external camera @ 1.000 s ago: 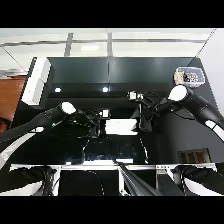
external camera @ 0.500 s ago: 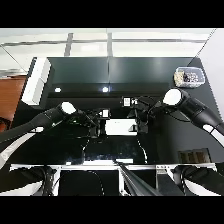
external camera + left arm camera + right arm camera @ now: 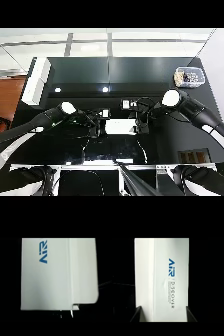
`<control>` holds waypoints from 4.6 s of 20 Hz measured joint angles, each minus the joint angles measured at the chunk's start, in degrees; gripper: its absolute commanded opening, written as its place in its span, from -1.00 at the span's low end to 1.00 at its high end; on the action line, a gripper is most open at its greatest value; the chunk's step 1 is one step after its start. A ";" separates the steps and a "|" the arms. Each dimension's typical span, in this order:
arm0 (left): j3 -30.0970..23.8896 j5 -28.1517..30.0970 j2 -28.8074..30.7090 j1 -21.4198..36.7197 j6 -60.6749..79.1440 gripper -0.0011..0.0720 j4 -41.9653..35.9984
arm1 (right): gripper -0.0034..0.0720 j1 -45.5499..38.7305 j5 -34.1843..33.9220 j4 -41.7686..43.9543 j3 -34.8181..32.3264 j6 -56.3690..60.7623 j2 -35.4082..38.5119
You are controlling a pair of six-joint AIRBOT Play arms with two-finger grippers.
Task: Fold the box and place the chain.
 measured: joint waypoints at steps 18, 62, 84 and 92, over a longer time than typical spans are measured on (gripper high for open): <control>0.00 -0.09 0.00 -0.02 0.20 -0.17 0.02 | 0.09 -0.02 1.33 -0.81 0.00 1.22 0.02; 0.00 -0.07 0.00 -0.02 0.20 -0.17 0.24 | -0.87 -6.16 -6.01 27.85 -12.41 45.64 -2.69; 1.09 -3.52 3.96 0.24 -4.35 0.98 3.37 | -0.87 -28.61 6.58 11.50 -5.99 43.69 15.06; 5.73 -2.36 6.73 -3.37 -5.79 0.97 -4.02 | -0.87 -32.06 9.11 9.49 -5.90 44.13 16.04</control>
